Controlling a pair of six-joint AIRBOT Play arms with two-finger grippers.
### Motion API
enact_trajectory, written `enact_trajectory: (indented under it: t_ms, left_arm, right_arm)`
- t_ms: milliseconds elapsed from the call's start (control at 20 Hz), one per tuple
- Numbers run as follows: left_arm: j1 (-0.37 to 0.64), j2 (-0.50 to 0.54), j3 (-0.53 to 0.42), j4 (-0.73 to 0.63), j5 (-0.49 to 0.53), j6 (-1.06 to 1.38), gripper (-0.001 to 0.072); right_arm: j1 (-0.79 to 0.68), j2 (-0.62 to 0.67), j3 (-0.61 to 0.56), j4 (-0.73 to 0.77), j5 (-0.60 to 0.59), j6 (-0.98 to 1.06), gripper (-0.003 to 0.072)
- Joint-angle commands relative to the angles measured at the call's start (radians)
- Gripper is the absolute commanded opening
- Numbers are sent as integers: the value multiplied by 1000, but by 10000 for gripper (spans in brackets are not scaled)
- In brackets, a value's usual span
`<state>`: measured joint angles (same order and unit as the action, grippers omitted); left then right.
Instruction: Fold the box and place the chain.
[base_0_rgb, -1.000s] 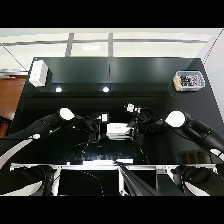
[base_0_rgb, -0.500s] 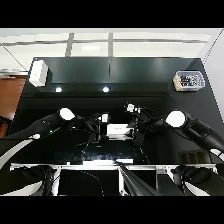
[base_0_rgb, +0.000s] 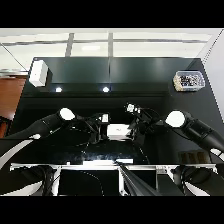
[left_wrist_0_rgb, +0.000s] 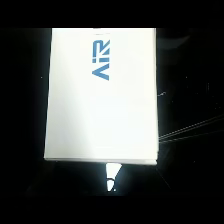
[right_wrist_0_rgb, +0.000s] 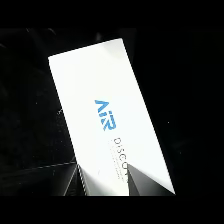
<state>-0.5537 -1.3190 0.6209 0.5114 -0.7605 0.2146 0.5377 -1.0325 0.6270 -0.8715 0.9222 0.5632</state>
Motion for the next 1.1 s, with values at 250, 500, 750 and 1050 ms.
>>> enact_trajectory:
  t_ms: [250, 500, 750, 1050]
  left_arm:
    - [0, -1, 0, 0, 2, 0, 423]
    - [0, -1, 0, 0, 2, 0, 423]
    - [0, -1, 0, 0, 2, 0, 423]
    - [0, -1, 0, 0, 2, 0, 423]
  right_arm:
    - [-24, 14, 116, 18, 93, 278, 368]
    - [-169, 13, 74, 73, 188, 533, 44]
    - [-183, 3, -46, 369, 207, 528, 44]
    - [-157, -71, -48, 396, 143, 529, 45]
